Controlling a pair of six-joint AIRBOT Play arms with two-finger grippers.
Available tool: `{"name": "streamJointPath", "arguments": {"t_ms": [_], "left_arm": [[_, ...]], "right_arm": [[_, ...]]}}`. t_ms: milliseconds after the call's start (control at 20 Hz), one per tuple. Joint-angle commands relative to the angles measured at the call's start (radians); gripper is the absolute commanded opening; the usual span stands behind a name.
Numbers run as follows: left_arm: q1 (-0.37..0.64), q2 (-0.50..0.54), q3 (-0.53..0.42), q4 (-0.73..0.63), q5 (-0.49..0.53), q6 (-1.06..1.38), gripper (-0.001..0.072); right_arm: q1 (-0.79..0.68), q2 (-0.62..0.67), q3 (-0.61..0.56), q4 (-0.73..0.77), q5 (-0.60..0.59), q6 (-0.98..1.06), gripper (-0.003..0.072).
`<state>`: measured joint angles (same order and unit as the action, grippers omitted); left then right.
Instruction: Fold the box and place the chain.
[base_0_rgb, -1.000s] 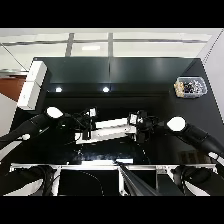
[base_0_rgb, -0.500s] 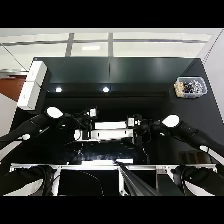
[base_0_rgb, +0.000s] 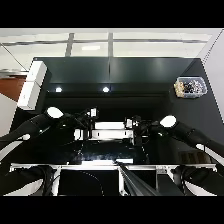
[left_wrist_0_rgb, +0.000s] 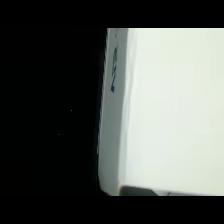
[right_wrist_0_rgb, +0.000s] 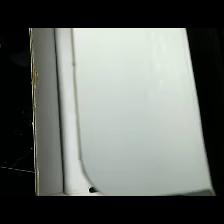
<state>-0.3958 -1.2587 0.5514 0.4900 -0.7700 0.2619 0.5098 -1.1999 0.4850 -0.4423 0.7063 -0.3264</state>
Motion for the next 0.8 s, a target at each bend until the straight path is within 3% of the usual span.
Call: {"name": "streamJointPath", "arguments": {"t_ms": [0,200,650,700,750], "left_arm": [[0.000,0.000,0.002,0.000,0.012,0.000,0.0030],[0.000,0.000,0.002,0.001,0.012,0.000,0.0030],[0.000,0.000,0.002,0.000,0.011,0.000,0.0030],[0.000,0.000,0.002,0.000,0.011,-0.001,0.0031],[0.000,0.000,0.002,0.000,0.011,-0.001,0.0032]], "right_arm": [[0.005,-0.005,0.000,-0.005,-0.017,0.006,0.0702],[0.050,-0.010,0.000,-0.095,-0.073,0.079,0.0702],[0.058,-0.012,0.000,-0.102,-0.109,0.114,0.0699],[0.058,-0.012,0.000,-0.106,-0.108,0.114,0.0583],[0.058,-0.012,0.000,-0.109,-0.108,0.114,0.0537]]}}
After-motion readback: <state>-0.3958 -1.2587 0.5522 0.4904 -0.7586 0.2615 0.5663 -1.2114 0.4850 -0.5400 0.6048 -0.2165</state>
